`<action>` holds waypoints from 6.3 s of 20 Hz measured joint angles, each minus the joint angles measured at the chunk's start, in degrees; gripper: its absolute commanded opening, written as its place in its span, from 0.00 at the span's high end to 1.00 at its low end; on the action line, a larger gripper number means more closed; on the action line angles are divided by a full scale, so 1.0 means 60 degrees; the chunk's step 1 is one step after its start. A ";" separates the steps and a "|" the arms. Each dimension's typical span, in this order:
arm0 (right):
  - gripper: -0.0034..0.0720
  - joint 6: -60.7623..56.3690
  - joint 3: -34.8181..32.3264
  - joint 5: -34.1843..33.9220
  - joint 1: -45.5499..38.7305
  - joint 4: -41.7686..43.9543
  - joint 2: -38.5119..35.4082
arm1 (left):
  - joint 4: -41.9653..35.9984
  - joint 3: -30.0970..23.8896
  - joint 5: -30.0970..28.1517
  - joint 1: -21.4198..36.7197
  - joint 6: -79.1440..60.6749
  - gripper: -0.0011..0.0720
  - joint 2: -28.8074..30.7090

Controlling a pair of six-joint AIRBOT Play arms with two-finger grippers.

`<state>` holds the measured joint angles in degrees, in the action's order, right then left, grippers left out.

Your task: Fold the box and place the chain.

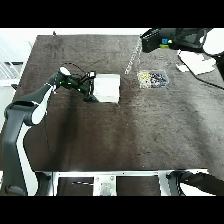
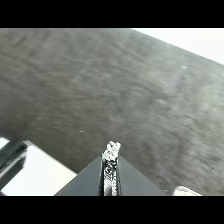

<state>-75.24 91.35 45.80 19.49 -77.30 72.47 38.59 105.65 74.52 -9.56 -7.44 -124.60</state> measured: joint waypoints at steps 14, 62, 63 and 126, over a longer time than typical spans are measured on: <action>0.94 0.0091 -0.0441 -0.0219 0.1596 0.0616 0.2667 | -0.0004 0.0000 0.0000 0.0000 -0.0004 0.51 0.0000; 0.94 -0.0827 -0.3228 -0.3767 0.1679 0.2714 0.0102 | 0.0000 0.0000 -0.0004 0.0000 -0.0004 0.51 0.0000; 0.94 -0.0874 -0.3224 -0.4040 0.1949 0.2714 0.0168 | -0.0004 0.0000 -0.0004 0.0000 -0.0004 0.52 0.0000; 0.94 -0.2259 -0.3264 -0.5399 0.2623 0.2783 0.2492 | -0.0004 0.0000 0.0004 0.0000 0.0025 0.51 0.0000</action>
<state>-88.79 71.77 13.41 35.22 -60.60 87.42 38.57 105.65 74.54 -9.56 -7.29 -124.60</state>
